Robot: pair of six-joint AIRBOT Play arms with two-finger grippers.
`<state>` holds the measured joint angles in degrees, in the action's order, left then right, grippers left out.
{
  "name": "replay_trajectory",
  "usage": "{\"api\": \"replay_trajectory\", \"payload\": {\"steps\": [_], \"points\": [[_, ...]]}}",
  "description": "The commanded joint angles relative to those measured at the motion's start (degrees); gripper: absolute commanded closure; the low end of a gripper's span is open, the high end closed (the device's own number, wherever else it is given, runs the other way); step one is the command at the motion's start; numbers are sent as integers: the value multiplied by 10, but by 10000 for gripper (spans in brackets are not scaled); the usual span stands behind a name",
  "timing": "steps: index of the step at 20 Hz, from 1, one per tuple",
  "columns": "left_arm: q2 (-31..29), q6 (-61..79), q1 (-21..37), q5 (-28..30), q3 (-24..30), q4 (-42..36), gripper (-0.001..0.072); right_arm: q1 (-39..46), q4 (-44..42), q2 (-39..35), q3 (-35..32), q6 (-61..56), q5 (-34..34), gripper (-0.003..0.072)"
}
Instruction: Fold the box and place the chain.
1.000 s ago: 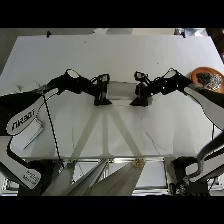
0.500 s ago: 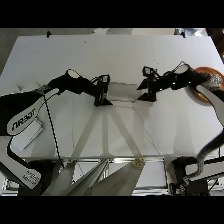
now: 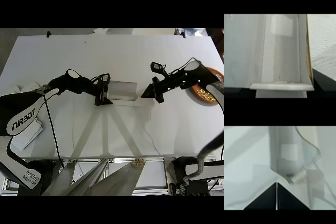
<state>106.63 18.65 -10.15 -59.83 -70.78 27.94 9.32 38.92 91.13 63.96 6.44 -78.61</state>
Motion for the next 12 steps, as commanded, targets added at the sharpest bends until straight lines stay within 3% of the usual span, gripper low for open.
{"api": "replay_trajectory", "payload": {"steps": [1,3,8,12], "points": [[0,-1,0,1,0,0,193,-34,-78,-2,0,-6,-23,676],[0,0,0,1,0,0,193,-58,-125,-2,0,-6,28,676],[0,0,0,1,0,0,193,-95,-156,1,0,-56,259,681],[0,0,0,1,0,0,193,-97,-139,22,0,-97,298,681]]}}
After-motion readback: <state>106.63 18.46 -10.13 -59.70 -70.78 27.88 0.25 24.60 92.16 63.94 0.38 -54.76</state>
